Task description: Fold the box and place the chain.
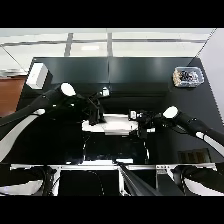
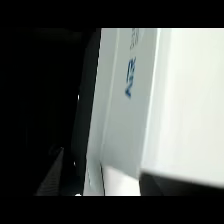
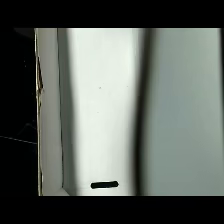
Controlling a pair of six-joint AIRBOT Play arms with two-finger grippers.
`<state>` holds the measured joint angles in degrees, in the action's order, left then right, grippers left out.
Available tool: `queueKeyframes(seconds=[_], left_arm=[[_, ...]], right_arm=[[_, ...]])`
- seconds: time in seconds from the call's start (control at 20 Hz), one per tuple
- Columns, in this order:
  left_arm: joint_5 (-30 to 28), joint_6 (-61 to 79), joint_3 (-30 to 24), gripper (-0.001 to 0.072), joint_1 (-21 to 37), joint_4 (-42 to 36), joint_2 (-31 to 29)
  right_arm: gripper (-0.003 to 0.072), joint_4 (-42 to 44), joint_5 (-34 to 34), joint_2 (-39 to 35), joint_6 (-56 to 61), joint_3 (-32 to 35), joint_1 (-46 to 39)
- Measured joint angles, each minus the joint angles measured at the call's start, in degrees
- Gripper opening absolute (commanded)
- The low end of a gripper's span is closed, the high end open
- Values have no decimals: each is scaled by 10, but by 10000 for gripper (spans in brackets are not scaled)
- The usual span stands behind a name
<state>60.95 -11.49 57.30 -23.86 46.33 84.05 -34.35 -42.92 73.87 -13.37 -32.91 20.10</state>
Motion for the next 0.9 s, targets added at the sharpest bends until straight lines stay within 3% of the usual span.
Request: queueKeyframes(seconds=[0.2,0.25,0.3,0.45,0.6,0.8,0.85,0.9], left_arm=[[46,-171,4,560,35,107,-69],[71,-219,4,386,45,125,-82],[97,-264,4,48,55,136,-92],[188,-365,-4,20,74,137,-109],[220,-404,-37,20,73,91,-124],[136,-420,-103,21,42,19,-154],[106,-421,-114,21,35,2,-158],[79,-418,-124,21,28,-19,-161]], right_arm=[[464,0,1,0,0,0,0],[464,0,1,0,0,0,0],[464,0,1,0,0,0,0],[464,0,1,0,0,0,0],[463,0,1,0,0,0,0],[463,0,1,0,0,0,0],[416,0,1,0,0,0,0],[283,0,1,0,0,0,0]])
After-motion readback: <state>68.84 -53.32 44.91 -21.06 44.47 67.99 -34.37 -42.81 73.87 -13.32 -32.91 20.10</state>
